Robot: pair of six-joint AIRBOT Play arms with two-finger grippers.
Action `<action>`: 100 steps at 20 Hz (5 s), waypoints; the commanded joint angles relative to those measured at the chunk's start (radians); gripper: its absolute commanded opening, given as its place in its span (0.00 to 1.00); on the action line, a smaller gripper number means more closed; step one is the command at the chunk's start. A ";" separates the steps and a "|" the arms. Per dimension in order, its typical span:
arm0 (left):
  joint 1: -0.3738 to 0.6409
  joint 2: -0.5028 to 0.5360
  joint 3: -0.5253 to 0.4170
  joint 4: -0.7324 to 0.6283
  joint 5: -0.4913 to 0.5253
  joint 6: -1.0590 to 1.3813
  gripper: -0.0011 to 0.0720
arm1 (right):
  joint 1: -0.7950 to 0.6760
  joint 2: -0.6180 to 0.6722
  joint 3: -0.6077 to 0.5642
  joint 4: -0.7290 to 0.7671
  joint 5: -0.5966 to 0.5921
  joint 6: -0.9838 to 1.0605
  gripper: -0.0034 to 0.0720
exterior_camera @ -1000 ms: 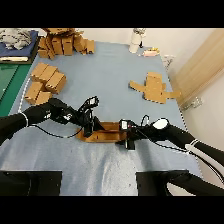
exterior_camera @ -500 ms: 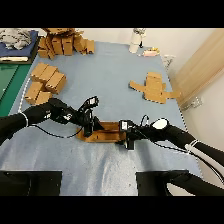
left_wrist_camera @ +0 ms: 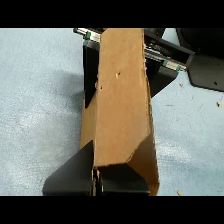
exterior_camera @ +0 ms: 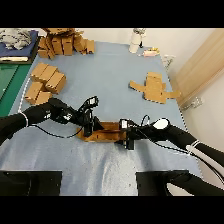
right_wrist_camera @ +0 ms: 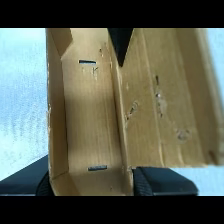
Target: Fold the box.
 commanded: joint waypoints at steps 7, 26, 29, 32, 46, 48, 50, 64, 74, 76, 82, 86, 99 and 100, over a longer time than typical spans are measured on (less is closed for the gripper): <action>0.001 0.000 0.001 0.000 0.000 0.000 0.04 | 0.000 0.012 0.001 0.007 0.008 0.031 0.80; 0.001 0.000 0.001 0.000 0.000 0.000 0.04 | -0.002 0.018 0.001 0.030 -0.021 -0.009 0.95; 0.001 0.000 0.001 0.000 0.000 0.000 0.04 | -0.006 0.011 0.001 0.029 -0.020 0.012 0.95; 0.001 0.000 0.001 0.000 0.000 0.000 0.04 | -0.006 0.009 0.001 0.031 -0.019 0.012 0.95; 0.001 0.000 0.001 0.000 0.000 0.000 0.04 | -0.055 -0.093 0.067 -0.011 0.109 0.018 0.95; 0.001 0.000 0.001 0.000 0.000 0.000 0.04 | -0.055 -0.095 0.066 -0.021 0.107 0.020 0.94; 0.001 0.000 0.001 0.000 0.000 0.000 0.04 | -0.054 -0.096 0.066 -0.028 0.102 0.020 0.92; 0.001 0.000 0.001 0.000 0.000 0.000 0.04 | -0.053 -0.097 0.066 -0.027 0.074 0.000 0.74; 0.001 0.000 0.001 0.000 0.000 0.000 0.04 | -0.053 -0.109 0.067 -0.023 0.056 -0.007 0.76; 0.001 0.000 0.001 0.000 0.000 0.000 0.04 | -0.053 -0.105 0.067 0.008 0.034 -0.007 0.76; 0.001 0.000 0.001 0.000 0.000 0.000 0.04 | -0.053 -0.102 0.067 0.003 0.023 -0.007 0.76; 0.001 0.000 0.001 0.000 0.000 0.000 0.04 | -0.053 -0.102 0.067 -0.011 0.022 -0.007 0.76; 0.001 0.000 0.001 -0.011 0.017 -0.001 0.04 | -0.053 -0.102 0.067 -0.011 0.022 -0.007 0.75; 0.002 0.000 0.002 -0.012 0.025 -0.001 0.04 | -0.053 -0.102 0.067 -0.011 0.022 -0.007 0.75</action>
